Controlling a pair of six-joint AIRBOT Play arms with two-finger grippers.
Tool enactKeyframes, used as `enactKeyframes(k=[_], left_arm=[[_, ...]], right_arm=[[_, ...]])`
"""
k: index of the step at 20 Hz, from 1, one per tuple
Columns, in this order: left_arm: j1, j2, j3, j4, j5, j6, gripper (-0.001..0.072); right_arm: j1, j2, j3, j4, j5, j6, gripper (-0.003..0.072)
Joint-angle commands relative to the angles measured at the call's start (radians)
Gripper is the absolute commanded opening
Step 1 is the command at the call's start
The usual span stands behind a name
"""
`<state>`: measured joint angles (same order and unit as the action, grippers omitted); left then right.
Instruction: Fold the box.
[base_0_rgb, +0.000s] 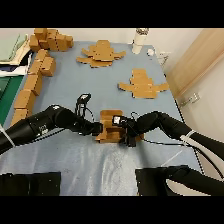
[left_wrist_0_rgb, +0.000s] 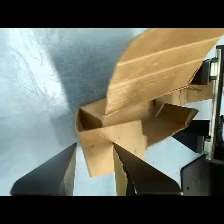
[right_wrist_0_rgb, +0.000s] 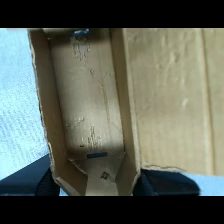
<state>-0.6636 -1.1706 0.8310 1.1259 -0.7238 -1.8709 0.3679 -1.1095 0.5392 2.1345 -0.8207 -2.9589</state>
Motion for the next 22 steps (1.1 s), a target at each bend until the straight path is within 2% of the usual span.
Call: enactKeyframes(k=[1,4,5,6,12,16,22], left_arm=[[-0.046,-0.051,0.045,0.084,-0.059,-0.116,0.0382],[-0.047,-0.082,0.071,0.117,-0.092,-0.142,0.0383],[-0.047,-0.083,0.075,0.121,-0.089,-0.155,0.0464],[-0.047,-0.083,0.080,0.137,-0.091,-0.182,0.0501],[-0.048,-0.102,0.108,0.162,-0.103,-0.259,0.0501],[-0.080,-0.166,0.171,0.165,-0.153,-0.271,0.0501],[-0.092,-0.180,0.201,0.228,-0.202,-0.384,0.0501]], right_arm=[[0.001,0.000,0.000,0.000,0.000,0.000,0.0537],[0.001,0.000,0.000,0.000,0.000,0.000,0.0536],[0.001,0.000,0.000,0.000,0.000,0.000,0.0536],[0.001,0.000,0.000,0.000,0.000,0.000,0.0536],[0.001,0.000,0.000,0.000,0.000,0.000,0.0536],[0.001,0.000,0.000,0.000,0.000,0.000,0.0536],[0.001,0.000,0.000,0.000,0.000,0.000,0.0536]])
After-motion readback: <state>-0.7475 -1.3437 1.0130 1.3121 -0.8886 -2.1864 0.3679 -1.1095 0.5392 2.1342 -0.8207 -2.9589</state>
